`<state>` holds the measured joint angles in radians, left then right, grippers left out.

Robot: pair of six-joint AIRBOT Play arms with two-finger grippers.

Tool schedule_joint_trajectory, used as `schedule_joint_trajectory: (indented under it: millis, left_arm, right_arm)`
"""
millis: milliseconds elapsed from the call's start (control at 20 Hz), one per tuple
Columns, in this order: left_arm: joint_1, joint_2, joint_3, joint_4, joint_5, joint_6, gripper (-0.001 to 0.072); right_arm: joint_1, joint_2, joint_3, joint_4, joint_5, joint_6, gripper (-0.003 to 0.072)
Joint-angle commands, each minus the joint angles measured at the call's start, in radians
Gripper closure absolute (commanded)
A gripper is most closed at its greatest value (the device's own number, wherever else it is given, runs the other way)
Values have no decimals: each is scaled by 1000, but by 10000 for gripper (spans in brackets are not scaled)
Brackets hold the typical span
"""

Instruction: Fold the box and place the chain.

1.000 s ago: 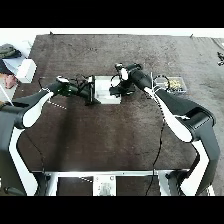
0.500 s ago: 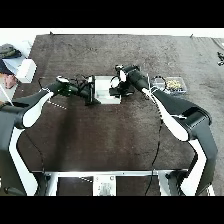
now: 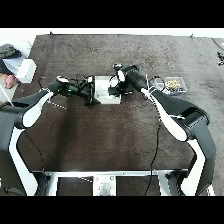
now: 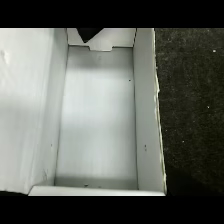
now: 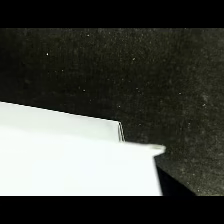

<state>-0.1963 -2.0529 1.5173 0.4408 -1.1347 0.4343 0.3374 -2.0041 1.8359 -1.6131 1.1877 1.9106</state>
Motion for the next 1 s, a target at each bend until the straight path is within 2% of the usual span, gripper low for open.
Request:
schedule_joint_trajectory:
  millis: [0, 100, 150, 200, 250, 450, 500, 550, 600, 950]
  left_arm:
    - [0, 0, 0, 0, 0, 0, 306]
    - [0, 0, 0, 0, 0, 0, 306]
    - [0, 0, 0, 0, 0, 0, 306]
    - [0, 0, 0, 0, 0, 0, 306]
    - [0, 0, 0, 0, 0, 0, 306]
    - [0, 0, 0, 0, 0, 0, 306]
    - [0, 0, 0, 0, 0, 0, 305]
    - [0, 0, 0, 0, 0, 0, 306]
    - [0, 0, 0, 0, 1, 0, 306]
    - [0, 0, 0, 0, 1, 0, 306]
  right_arm:
    - [2, -10, 1, 0, 9, 6, 431]
    - [2, -14, 1, -4, 10, 6, 519]
    - [2, -15, 2, -11, 11, 19, 520]
    - [2, -15, 2, -22, 10, 24, 602]
    - [2, -15, 2, -27, 11, 34, 625]
    - [2, -14, 3, -37, 13, 39, 620]
    - [2, -12, 3, -37, 11, 39, 529]
    - [2, -9, 3, -37, 10, 39, 374]
    - [2, -3, 3, -42, 10, 39, 310]
    - [1, 75, 3, -56, 94, -2, 296]
